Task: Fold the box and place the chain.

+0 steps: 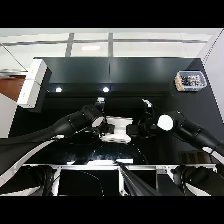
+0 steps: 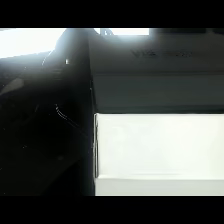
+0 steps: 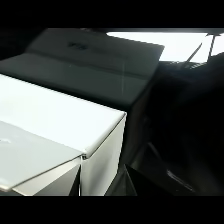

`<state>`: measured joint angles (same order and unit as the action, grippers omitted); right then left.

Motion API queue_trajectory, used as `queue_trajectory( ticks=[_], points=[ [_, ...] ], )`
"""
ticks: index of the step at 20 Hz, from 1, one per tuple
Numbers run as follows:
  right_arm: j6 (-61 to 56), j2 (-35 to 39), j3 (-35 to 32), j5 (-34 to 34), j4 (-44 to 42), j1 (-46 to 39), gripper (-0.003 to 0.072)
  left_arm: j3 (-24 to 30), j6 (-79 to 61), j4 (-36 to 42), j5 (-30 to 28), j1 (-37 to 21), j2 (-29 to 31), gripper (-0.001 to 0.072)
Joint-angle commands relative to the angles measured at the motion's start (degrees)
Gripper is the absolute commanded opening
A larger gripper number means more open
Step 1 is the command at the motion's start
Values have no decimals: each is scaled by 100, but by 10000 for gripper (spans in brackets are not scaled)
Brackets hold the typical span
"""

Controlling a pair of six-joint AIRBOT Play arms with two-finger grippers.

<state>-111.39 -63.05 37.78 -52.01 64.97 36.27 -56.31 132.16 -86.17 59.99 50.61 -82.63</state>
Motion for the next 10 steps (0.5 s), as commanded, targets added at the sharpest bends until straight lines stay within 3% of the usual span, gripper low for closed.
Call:
queue_trajectory(
  ticks=[1, 5, 8, 10],
  points=[
    [-662, -190, 308, -114, 745, 378, 310, -2, 4, -15, 28, 0, -2, 31],
    [-1239, -831, 964, -822, 1453, 811, 309, -2, 4, -13, 35, 0, -2, 32],
    [-1773, -1049, 1228, -973, 1749, 951, 308, -2, 4, -13, 37, 0, -2, 32],
    [-2004, -1073, 1228, -916, 1764, 951, 230, -2, 4, -15, 35, 0, -2, 32]
  ],
)
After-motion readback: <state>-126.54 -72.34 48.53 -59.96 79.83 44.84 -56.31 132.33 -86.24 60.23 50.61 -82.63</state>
